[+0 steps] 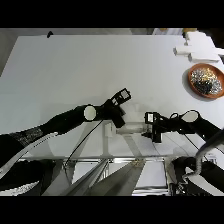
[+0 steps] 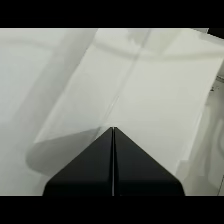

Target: Fold the box and place the chain.

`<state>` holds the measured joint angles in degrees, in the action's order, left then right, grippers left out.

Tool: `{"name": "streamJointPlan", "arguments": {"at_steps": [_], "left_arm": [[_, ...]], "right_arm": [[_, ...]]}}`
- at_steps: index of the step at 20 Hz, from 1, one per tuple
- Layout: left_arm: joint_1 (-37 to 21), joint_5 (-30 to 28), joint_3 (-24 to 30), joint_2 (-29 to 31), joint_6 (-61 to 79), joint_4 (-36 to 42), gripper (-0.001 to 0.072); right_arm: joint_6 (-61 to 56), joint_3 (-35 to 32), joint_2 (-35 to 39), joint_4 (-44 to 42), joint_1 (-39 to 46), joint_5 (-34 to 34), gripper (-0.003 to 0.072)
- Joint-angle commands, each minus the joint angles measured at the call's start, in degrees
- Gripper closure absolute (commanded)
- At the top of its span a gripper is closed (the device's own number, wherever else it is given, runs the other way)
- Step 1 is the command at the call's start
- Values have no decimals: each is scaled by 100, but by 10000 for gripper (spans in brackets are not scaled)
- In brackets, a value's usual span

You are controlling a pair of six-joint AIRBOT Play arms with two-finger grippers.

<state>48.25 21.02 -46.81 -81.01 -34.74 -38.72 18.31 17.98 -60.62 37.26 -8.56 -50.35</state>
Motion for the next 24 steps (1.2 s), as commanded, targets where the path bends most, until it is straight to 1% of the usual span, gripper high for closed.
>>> {"name": "streamJointPlan", "arguments": {"at_steps": [1, 4, 6, 8, 9, 10, 12, 13, 17, 19, 21, 24], "left_arm": [[-162, 389, 2, 422, -37, -284, 699], [-356, 1126, 0, 1185, -549, -1078, 698], [-455, 1805, 0, 1611, -925, -1545, 698], [-470, 2566, 4, 1814, -918, -1784, 698], [-457, 2791, 39, 1825, -916, -1794, 698], [-396, 2780, 127, 1814, -909, -1762, 697], [-249, 2498, 328, 1742, -800, -1744, 695], [-197, 2358, 378, 1676, -704, -1714, 681], [-142, 1705, 393, 1432, -317, -1303, 668], [-138, 1818, 393, 1346, -275, -1340, 668], [-162, 2162, 439, 1331, -280, -1574, 668], [-345, 2505, 684, 1338, -278, -1755, 668]], "right_arm": [[-2, 0, 4, 0, 0, 2, 286], [0, 0, 2, 2, 0, 4, 286], [-2, 0, 4, 2, 0, 4, 286], [-2, 0, 4, 2, 0, 4, 286], [-2, 0, 4, 2, 0, 2, 286], [-2, 0, 4, 0, 0, 2, 286], [-2, 0, 4, 2, 0, 2, 286], [-2, 0, 4, 2, 0, 4, 286], [0, 0, 4, 2, 0, 2, 286], [-2, 0, 4, 2, 0, 2, 286], [-2, 0, 4, 0, 0, 2, 286], [-2, 0, 4, 2, 0, 4, 286]]}}
